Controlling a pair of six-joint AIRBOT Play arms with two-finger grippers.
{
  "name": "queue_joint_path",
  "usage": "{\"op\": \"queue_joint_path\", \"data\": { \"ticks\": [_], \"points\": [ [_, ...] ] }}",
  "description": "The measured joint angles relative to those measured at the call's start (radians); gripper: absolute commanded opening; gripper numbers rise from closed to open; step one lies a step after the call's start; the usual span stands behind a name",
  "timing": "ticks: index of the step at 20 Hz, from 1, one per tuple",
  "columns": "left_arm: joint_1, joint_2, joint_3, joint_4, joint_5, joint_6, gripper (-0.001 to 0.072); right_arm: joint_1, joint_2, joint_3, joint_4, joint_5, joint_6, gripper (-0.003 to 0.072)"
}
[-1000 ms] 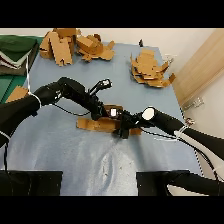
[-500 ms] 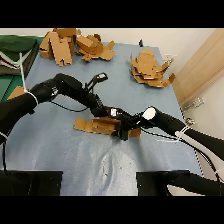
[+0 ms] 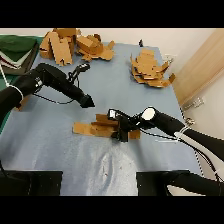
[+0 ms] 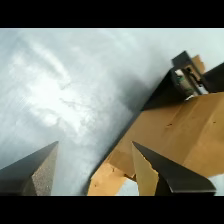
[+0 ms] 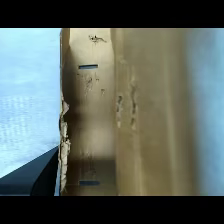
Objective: Fold the box.
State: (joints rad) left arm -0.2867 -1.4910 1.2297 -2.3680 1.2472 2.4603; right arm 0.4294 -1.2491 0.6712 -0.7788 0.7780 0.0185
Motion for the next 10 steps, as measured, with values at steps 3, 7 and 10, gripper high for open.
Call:
{"op": "queue_joint_path", "data": {
  "ticks": [3, 7, 10],
  "points": [
    [0.011, 0.001, 0.002, 0.028, 0.028, -0.028, 0.0688, 0.014, -0.014, -0.001, -0.007, 0.008, 0.0, 0.0411],
    [0.017, 0.001, -0.003, 0.046, 0.068, -0.05, 0.0688, 0.023, -0.025, -0.001, -0.011, 0.008, 0.0, 0.0411],
    [0.019, 0.001, -0.016, 0.046, 0.095, -0.061, 0.0663, 0.026, -0.027, -0.001, -0.014, 0.008, 0.001, 0.0411]
  ]
}}
